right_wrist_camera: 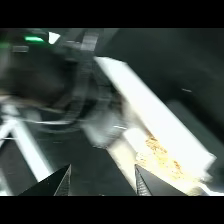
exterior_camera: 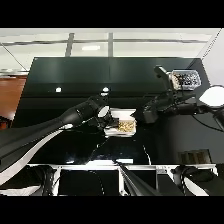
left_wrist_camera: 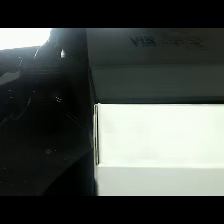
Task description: Fold the box and place the chain.
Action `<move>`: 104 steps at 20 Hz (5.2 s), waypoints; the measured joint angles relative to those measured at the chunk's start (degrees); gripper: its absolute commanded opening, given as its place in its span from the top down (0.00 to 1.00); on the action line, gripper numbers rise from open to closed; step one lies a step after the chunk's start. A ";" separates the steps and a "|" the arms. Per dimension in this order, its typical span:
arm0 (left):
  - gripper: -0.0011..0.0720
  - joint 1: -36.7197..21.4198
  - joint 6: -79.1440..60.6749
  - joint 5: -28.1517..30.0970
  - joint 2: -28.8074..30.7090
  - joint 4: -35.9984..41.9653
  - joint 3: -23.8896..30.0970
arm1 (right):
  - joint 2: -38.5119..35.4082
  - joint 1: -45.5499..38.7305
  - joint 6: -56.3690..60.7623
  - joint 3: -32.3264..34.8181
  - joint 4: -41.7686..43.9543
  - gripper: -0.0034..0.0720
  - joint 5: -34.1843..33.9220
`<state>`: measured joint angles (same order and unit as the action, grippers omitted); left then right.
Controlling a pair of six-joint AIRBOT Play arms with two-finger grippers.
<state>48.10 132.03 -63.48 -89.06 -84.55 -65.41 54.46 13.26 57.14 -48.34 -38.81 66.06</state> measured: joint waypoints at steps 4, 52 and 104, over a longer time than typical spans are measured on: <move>0.94 0.00 0.00 -0.02 0.00 0.00 0.00 | 0.33 -5.92 -7.43 3.50 -9.53 0.00 -1.75; 0.94 0.00 -0.02 0.00 0.00 0.02 0.00 | -2.89 4.83 -34.99 15.50 2.75 0.59 -17.22; 0.00 -24.92 -143.62 13.77 15.13 49.88 27.82 | -8.90 -15.08 -13.51 15.23 -7.58 0.59 -9.97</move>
<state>23.18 -11.60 -49.71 -73.93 -34.68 -37.58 45.56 -1.83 43.64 -33.10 -46.39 56.10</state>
